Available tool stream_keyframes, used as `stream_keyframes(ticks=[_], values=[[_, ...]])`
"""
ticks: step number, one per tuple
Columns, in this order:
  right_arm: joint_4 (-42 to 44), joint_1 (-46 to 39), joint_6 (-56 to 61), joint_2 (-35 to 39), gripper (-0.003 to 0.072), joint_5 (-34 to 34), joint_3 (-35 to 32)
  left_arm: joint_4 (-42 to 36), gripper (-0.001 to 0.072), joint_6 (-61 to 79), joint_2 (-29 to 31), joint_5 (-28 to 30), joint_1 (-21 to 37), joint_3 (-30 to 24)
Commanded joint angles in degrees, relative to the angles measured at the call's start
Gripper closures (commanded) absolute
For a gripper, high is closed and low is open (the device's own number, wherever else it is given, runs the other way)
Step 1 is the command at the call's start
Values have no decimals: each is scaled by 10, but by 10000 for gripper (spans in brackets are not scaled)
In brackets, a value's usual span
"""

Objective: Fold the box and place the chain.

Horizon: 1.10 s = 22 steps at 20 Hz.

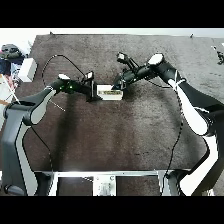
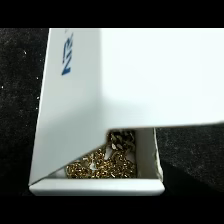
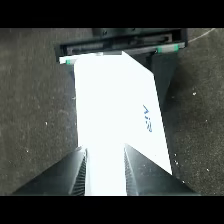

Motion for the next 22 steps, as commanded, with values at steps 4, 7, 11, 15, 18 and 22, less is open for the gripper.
stream_keyframes(ticks=[4, 7, 11, 15, 18, 22], values=[[-15, 12, -31, -11, 323, -21, 0, 0, 424, 0, 0, 0, 0, 0], [-15, 12, -31, -25, 322, -34, 0, 0, 424, 0, 0, 0, 0, 0], [-15, 12, -38, -30, 322, -88, 0, 0, 424, 0, 0, 0, 0, 0], [-15, 12, -47, -21, 323, -90, 0, 0, 424, 0, 0, 0, 0, 0], [-15, 12, -46, 1, 342, -75, 0, 0, 424, 0, 0, 0, 0, 0], [-17, 12, -46, 0, 344, -103, 0, 0, 424, 0, 0, 0, 0, 0]])
